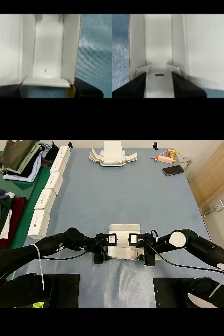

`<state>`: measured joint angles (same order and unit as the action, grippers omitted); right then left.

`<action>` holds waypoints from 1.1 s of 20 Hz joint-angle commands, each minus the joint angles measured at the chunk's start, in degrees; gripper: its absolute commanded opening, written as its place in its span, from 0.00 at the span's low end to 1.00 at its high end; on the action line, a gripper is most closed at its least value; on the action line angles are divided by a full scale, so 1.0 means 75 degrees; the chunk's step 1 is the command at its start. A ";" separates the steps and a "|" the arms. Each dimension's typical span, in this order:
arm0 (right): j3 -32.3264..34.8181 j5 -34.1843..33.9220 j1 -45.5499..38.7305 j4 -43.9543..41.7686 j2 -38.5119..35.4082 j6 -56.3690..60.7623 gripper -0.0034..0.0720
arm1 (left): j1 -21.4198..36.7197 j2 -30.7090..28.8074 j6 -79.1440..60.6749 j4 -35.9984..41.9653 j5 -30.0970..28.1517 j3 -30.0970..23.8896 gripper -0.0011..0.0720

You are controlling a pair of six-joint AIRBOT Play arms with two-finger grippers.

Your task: Fold the box.

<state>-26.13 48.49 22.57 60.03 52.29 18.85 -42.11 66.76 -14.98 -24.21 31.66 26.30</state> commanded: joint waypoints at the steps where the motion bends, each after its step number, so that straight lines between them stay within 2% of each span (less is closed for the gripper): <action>1: 0.0006 -0.0096 0.0009 -0.0035 0.0020 -0.0058 0.75 | 0.0000 0.0003 0.0000 0.0000 -0.0003 0.0006 0.85; 7: 0.0003 -0.0061 0.0009 -0.0006 0.0017 -0.0055 0.75 | 0.0000 0.0003 0.0000 0.0000 -0.0003 0.0006 0.85; 8: 0.0003 0.0038 0.0009 0.0047 0.0015 -0.0052 0.71 | 0.0000 0.0003 0.0000 0.0000 -0.0003 0.0006 0.85; 9: 0.0000 0.0163 0.0009 0.0146 0.0015 0.0052 0.58 | 0.0000 0.0003 0.0000 0.0000 -0.0003 0.0006 0.85; 10: 0.0000 0.0323 0.0009 0.0350 0.0015 0.0259 0.35 | 0.0000 0.0003 0.0000 0.0000 -0.0003 0.0006 0.85; 11: 0.0000 0.0452 0.0009 0.0592 -0.0003 0.0562 0.16 | 0.0000 0.0003 0.0000 0.0000 -0.0003 0.0006 0.85; 12: 0.0000 0.0513 0.0009 0.0816 -0.0055 0.0956 0.05 | 0.0000 0.0003 0.0000 0.0000 -0.0003 0.0006 0.85; 15: -0.0090 0.0513 0.0006 0.1699 -0.0350 0.2713 0.05 | 0.0000 0.0003 0.0000 0.0000 -0.0003 0.0006 0.85; 17: -0.0297 0.0819 0.0006 0.2920 -0.0568 0.4433 0.05 | 0.0000 0.0003 0.0000 0.0000 -0.0003 0.0006 0.85; 19: -0.0612 0.1521 0.0006 0.4363 -0.0801 0.6309 0.05 | 0.0000 0.0003 0.0000 0.0000 -0.0003 0.0006 0.85; 22: -0.1183 0.2993 -0.0152 0.6373 -0.0985 1.0401 0.05 | 0.0000 0.0003 0.0000 0.0000 -0.0003 0.0006 0.85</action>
<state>-31.75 61.01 22.24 91.70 46.39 67.77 -42.11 66.76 -14.98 -24.18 31.64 26.30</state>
